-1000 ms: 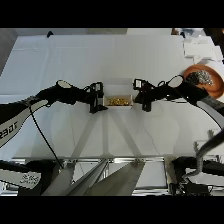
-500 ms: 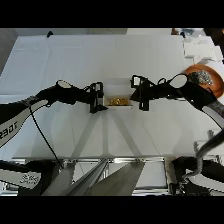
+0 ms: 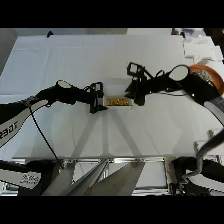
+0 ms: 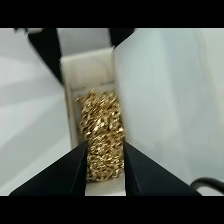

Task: Fold the box and place the chain.

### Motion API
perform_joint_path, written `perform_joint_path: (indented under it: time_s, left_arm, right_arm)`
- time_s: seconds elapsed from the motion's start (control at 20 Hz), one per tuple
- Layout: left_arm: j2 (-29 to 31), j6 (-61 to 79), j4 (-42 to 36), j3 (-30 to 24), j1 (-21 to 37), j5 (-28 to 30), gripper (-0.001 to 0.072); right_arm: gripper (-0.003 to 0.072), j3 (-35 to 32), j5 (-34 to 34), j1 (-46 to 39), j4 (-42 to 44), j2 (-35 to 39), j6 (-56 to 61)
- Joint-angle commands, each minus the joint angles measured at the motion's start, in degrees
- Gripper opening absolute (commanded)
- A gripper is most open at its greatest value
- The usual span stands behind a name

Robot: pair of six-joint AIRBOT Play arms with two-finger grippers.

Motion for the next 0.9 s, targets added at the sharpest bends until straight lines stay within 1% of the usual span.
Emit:
perform_joint_path:
  time_s: [0.0,0.15,0.25,0.3,0.4,0.45,0.55,0.75,0.8,0.85]
  left_arm:
    - [0.0,0.0,0.0,0.0,0.0,0.0,0.0215]
    - [0.0,0.0,0.0,0.0,0.0,0.0,0.0215]
    - [0.0,0.0,0.0,0.0,0.0,0.0,0.0215]
    - [0.0,0.0,0.0,0.0,0.0,0.0,0.0215]
    - [0.0,0.0,0.0,0.0,0.0,0.0,0.0215]
    - [0.0,0.0,0.0,0.0,0.0,0.0,0.0215]
    - [0.0,0.0,0.0,0.0,0.0,0.0,0.0215]
    - [0.0,0.0,0.0,0.0,0.0,0.0,0.0215]
    - [0.0,0.0,0.0,0.0,0.0,0.0,0.0215]
    - [0.0,0.0,0.0,0.0,0.0,0.0,0.0215]
  right_arm:
    - [0.0216,12.1,4.1,-2.6,-0.3,-3.2,11.9]
    - [0.0217,24.3,2.9,-5.3,-0.3,-11.6,27.2]
    - [0.0218,30.7,3.1,-6.6,-0.3,-18.6,37.0]
    - [0.0218,32.5,3.0,-6.9,-0.3,-21.7,40.5]
    - [0.0217,33.1,3.5,-6.7,-0.3,-26.4,44.3]
    - [0.0216,33.1,5.3,-6.4,-0.3,-28.2,44.5]
    - [0.0136,33.1,10.0,-5.9,-0.2,-30.2,44.3]
    - [0.0125,33.1,20.1,-5.4,2.1,-30.6,43.0]
    - [0.0108,33.1,23.3,-5.3,2.7,-30.4,42.2]
    - [0.0106,33.1,25.8,-5.1,2.7,-30.1,42.0]
